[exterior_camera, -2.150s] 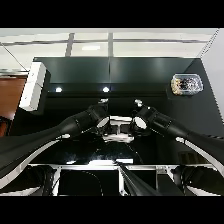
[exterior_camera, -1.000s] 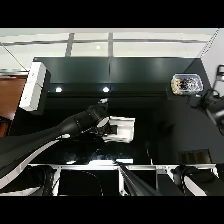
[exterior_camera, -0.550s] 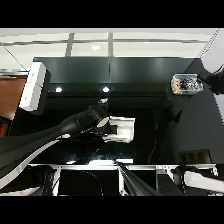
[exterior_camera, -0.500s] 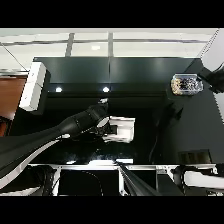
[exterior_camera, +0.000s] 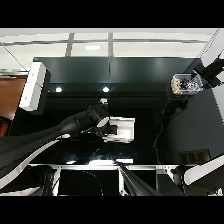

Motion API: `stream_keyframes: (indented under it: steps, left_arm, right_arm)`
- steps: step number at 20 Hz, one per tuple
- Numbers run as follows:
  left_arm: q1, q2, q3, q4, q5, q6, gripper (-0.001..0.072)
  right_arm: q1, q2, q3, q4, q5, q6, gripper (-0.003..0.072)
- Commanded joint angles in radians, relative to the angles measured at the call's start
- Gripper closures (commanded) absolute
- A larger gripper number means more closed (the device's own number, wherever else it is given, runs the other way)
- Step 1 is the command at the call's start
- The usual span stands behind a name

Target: Fold the box and place the chain.

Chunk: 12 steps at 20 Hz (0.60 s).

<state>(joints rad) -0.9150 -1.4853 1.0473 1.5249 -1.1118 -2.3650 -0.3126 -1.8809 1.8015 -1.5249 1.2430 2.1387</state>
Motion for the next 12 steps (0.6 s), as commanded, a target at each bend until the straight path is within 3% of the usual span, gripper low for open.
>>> stream_keyframes:
  steps: [1,11,12]
  left_arm:
    - [0.001,0.000,0.000,0.000,-0.001,0.001,0.0680]
    - [0.001,0.000,0.000,0.000,-0.001,0.001,0.0680]
    - [0.001,0.000,0.000,0.000,-0.001,0.001,0.0680]
  right_arm:
    - [-0.006,-0.037,0.023,0.005,-0.059,0.054,0.0062]
    - [-0.005,-0.104,0.023,0.016,-0.086,0.061,0.0063]
    - [-0.005,-0.106,0.023,0.031,-0.094,0.059,0.0127]
